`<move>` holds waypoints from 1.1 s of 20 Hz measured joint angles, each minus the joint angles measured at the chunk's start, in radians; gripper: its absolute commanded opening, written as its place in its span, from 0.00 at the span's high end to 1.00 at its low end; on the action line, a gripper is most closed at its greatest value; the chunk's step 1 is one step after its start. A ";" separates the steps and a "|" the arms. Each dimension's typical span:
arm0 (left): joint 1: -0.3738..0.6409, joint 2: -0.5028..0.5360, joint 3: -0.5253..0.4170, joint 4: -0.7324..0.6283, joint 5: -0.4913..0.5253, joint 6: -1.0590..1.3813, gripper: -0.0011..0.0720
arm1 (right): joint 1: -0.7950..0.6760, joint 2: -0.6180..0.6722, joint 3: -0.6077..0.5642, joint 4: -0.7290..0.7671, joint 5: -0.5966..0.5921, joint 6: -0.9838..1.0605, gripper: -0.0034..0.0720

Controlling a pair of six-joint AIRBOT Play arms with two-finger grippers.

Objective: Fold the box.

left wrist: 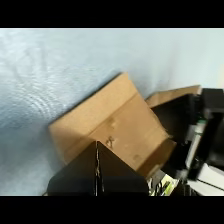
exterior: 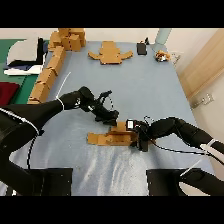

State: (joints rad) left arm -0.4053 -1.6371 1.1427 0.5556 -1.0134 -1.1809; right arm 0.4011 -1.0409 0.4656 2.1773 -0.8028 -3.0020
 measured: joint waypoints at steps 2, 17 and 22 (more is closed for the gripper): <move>0.019 0.035 0.027 0.004 -0.043 0.048 0.97 | 0.000 0.000 0.000 0.000 0.000 0.000 0.29; -0.050 0.531 -0.419 0.181 0.122 0.602 0.97 | 0.000 0.000 0.000 0.000 0.000 0.000 0.29; -0.063 0.557 -0.539 0.068 0.200 1.045 0.09 | 0.000 0.000 0.000 -0.001 0.001 0.000 0.29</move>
